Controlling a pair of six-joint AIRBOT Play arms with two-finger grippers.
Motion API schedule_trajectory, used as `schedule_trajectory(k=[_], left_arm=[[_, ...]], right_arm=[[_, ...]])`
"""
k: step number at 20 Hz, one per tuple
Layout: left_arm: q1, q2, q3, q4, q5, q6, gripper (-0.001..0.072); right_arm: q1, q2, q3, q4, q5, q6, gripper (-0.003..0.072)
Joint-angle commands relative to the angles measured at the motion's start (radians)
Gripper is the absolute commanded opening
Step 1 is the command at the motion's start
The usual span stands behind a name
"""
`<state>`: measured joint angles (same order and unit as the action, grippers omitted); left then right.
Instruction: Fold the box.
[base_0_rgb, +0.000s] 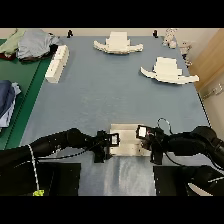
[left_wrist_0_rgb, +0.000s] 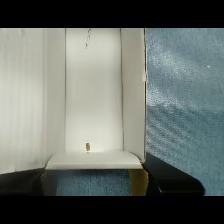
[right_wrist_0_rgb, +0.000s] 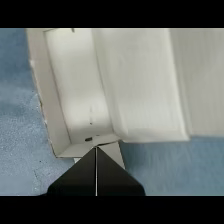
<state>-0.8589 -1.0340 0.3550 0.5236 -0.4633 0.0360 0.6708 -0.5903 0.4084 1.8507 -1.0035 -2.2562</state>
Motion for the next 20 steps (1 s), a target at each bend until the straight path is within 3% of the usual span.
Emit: schedule_trajectory(k=[1, 3, 5, 7, 12, 17, 20], left_arm=[[0.000, 0.000, 0.000, 0.000, 0.000, 0.000, 0.0507], [0.000, 0.000, 0.000, 0.000, 0.000, 0.000, 0.0507], [0.000, 0.000, 0.000, 0.000, 0.000, 0.000, 0.0507], [0.000, 0.000, 0.000, 0.000, 0.000, 0.000, 0.0507], [0.000, 0.000, 0.000, 0.000, 0.000, 0.000, 0.0507], [0.000, 0.000, 0.000, 0.000, 0.000, 0.000, 0.0507], [0.000, 0.000, 0.000, 0.000, 0.000, 0.000, 0.0507]], right_arm=[[-0.018, 0.038, 0.090, -0.344, -0.188, 0.544, 0.0006], [-0.066, 0.042, 0.119, -0.639, -0.315, 0.915, 0.0005], [-0.178, 0.017, 0.120, -0.705, -0.423, 1.103, 0.0004], [-0.337, -0.044, 0.105, -0.536, -0.428, 1.085, 0.0005], [-0.647, -0.216, 0.050, -0.045, -0.303, 0.758, 0.0003], [-0.846, -0.268, 0.047, 0.153, -0.289, 0.618, 0.0002], [-0.877, -0.318, 0.021, 0.224, -0.296, 0.557, 0.0002]])
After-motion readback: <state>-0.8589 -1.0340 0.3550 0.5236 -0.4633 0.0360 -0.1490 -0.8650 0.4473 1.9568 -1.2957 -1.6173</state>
